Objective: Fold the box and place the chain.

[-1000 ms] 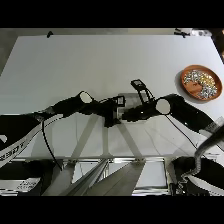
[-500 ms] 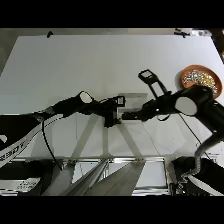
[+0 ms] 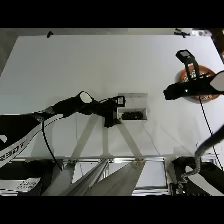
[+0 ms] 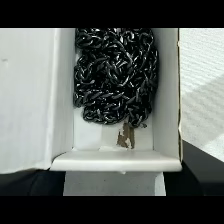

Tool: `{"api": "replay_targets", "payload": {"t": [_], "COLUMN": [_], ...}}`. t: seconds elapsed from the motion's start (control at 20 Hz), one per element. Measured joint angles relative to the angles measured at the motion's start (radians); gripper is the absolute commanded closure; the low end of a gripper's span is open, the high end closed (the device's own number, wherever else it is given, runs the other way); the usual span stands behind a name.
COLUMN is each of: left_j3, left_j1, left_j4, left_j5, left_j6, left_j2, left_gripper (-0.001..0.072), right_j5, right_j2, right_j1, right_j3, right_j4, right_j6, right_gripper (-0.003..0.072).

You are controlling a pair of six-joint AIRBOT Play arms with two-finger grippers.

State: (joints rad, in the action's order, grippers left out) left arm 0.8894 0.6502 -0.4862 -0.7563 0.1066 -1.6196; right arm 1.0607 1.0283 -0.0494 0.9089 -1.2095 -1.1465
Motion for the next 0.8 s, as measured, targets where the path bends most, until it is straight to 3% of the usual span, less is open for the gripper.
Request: {"api": "replay_targets", "payload": {"t": [0.2, 0.4, 0.6, 0.8], "left_j3": [0.000, 0.000, 0.000, 0.000], "left_j1": [0.000, 0.000, 0.000, 0.000], "left_j4": [0.000, 0.000, 0.000, 0.000], "left_j5": [0.000, 0.000, -0.001, -0.002], "left_j6": [0.000, 0.000, 0.000, 0.000], "left_j2": [0.000, 0.000, 0.000, 0.000], "left_gripper": [0.0437, 0.0437, 0.0437, 0.0437], "right_j5": [0.006, 0.092, 0.186, 0.246], "right_j2": [0.241, 0.437, 0.500, 0.470], "right_j1": [0.060, 0.042, -0.006, -0.077], "right_j3": [0.070, 0.159, 0.191, 0.200], "right_j4": [0.277, 0.410, 0.433, 0.382], "right_j6": [0.240, 0.375, 0.468, 0.499], "right_gripper": [0.0683, 0.0684, 0.0684, 0.0684]}}
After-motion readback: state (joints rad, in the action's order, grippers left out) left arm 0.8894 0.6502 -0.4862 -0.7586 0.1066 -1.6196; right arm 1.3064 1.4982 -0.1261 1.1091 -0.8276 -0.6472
